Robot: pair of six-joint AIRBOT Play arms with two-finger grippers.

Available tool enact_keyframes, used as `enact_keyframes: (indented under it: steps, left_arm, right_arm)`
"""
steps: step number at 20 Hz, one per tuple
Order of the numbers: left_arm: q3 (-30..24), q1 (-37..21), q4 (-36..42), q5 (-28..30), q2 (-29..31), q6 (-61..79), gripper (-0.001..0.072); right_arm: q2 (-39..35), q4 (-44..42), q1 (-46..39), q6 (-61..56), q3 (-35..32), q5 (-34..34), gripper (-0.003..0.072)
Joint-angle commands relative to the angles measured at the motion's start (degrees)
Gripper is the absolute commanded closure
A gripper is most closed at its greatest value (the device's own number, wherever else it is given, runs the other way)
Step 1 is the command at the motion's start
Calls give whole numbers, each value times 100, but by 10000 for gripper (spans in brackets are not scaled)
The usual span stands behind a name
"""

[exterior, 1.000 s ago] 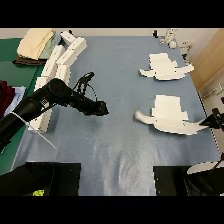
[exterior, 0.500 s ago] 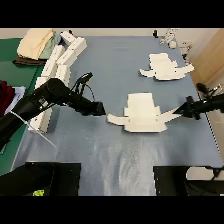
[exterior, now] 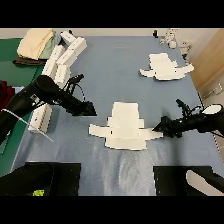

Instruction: Fold the box.

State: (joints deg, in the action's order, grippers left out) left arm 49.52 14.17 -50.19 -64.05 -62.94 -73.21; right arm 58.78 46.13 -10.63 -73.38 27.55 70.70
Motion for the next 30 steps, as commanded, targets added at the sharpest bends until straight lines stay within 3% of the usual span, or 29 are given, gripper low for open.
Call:
enact_keyframes:
  steps: [1,7,8,9,12,14,17,20,25,27,30]
  left_arm:
    - [0,-70,2,-68,2,48,234]
    - [0,-70,9,-131,-11,44,235]
    - [0,-70,11,-181,-42,50,234]
    - [2,-70,11,-258,-105,57,234]
    - [37,-101,70,-409,-472,201,235]
    - [72,-275,444,-415,-721,431,234]
    - [85,-817,1342,-527,-1128,951,235]
    - [83,-1189,1613,-933,-1700,1250,234]
    - [85,-1126,2065,-861,-2518,1867,235]
    - [138,-1019,2072,-678,-2765,1963,235]
    - [404,-699,2070,-883,-3084,2249,235]
  right_arm:
    - [-42,15,179,-94,-166,-341,444]
    - [400,-17,179,372,7,-94,468]
    - [542,-74,181,544,28,20,544]
    - [651,-197,181,807,31,57,687]
    - [704,-782,306,1508,22,114,686]
    - [415,-743,664,1609,-50,92,687]
    - [-461,-487,1305,1567,-376,-616,687]
    - [-1099,-428,1956,1294,-719,-1377,687]
    - [-1268,-197,2715,820,-763,-1773,687]
    - [-1268,-192,2745,745,-763,-1794,687]
    - [-1268,-190,2745,717,-763,-1816,686]
